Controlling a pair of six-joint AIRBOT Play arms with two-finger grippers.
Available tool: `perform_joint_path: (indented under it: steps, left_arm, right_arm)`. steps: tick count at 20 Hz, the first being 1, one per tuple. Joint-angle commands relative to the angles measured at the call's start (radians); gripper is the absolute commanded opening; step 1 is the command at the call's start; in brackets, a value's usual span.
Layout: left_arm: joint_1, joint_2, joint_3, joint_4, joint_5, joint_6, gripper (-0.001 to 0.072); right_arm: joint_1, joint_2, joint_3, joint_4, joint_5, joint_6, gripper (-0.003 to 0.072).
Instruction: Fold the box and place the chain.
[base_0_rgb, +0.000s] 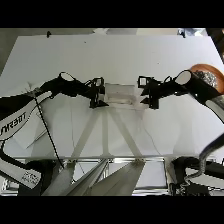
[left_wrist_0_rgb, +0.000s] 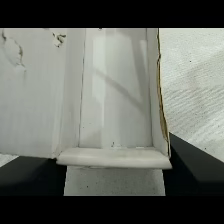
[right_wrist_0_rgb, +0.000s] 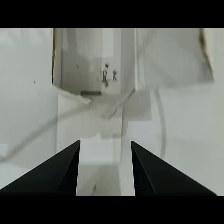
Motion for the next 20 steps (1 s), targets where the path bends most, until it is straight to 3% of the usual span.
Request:
perform_joint_path:
  steps: [1,8,11,15,16,18,20]
  left_arm:
    - [0.001,0.001,0.000,0.000,0.000,0.000,0.0277]
    - [0.001,0.001,0.000,0.000,0.000,0.000,0.0277]
    - [0.001,0.001,0.000,0.000,0.000,0.000,0.0277]
    - [0.001,0.001,0.000,0.000,0.000,0.000,0.0277]
    - [0.001,0.001,0.000,0.000,0.000,0.000,0.0277]
    - [0.001,0.001,0.000,0.000,0.000,0.000,0.0277]
    - [0.001,0.001,0.000,0.000,0.000,0.000,0.0277]
  right_arm:
    - [0.026,-0.049,0.000,0.093,-0.060,-0.164,0.0362]
    - [0.038,-0.070,0.000,0.092,-0.004,-0.168,0.0287]
    - [0.038,-0.070,0.000,0.092,0.027,-0.168,0.0182]
    - [0.038,-0.071,0.000,0.094,0.025,-0.168,0.0175]
    - [0.038,-0.071,0.000,0.097,0.021,-0.168,0.0153]
    - [0.038,-0.071,0.000,0.132,0.021,-0.168,0.0033]
    - [0.038,-0.074,0.000,0.192,0.021,-0.168,0.0034]
